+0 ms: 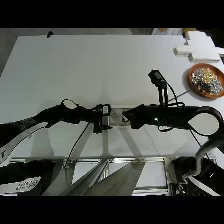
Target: Fold the box and place the chain.
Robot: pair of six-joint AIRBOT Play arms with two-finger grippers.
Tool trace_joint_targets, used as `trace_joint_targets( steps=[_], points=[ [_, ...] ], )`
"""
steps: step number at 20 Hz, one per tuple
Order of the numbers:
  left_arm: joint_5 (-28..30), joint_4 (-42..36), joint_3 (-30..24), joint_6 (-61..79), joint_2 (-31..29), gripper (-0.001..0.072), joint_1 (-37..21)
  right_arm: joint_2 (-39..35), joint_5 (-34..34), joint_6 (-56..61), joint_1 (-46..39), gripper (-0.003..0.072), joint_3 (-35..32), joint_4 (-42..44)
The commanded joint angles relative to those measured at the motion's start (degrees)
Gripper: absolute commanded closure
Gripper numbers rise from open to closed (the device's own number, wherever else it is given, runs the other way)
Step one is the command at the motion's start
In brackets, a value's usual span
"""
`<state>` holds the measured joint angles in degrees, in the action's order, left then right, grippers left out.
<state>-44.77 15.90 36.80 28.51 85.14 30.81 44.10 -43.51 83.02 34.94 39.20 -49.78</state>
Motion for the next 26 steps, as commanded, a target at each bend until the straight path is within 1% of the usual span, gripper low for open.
trace_joint_targets(
  steps=[1,5,8,16,18,21,26],
  points=[
    [0.0,0.0,0.0,0.0,0.0,0.0574,0.0,-0.1,1.1,-4.9,0.1,0.0668,0.0,5.4],
    [0.0,0.0,0.0,0.0,0.0,0.0574,0.0,-0.1,1.2,-5.9,0.1,0.0668,0.1,6.9],
    [0.0,0.0,0.0,0.0,0.0,0.0574,0.0,-0.3,1.8,-10.1,0.1,0.0668,0.1,11.0],
    [0.0,0.0,0.0,0.0,0.0,0.0574,0.0,-1.5,4.2,-10.4,0.0,0.0668,0.1,12.5],
    [0.0,0.0,0.0,0.0,0.0,0.0574,0.0,-1.6,3.8,-11.1,0.0,0.0668,0.1,12.5],
    [0.0,0.0,0.0,0.0,0.0,0.0574,0.0,-1.6,2.6,-11.1,0.0,0.0667,0.1,8.6],
    [0.0,0.0,0.0,0.0,0.0,0.0574,0.0,0.7,-0.9,-4.8,0.0,0.0667,-0.2,-5.2]
  ],
)
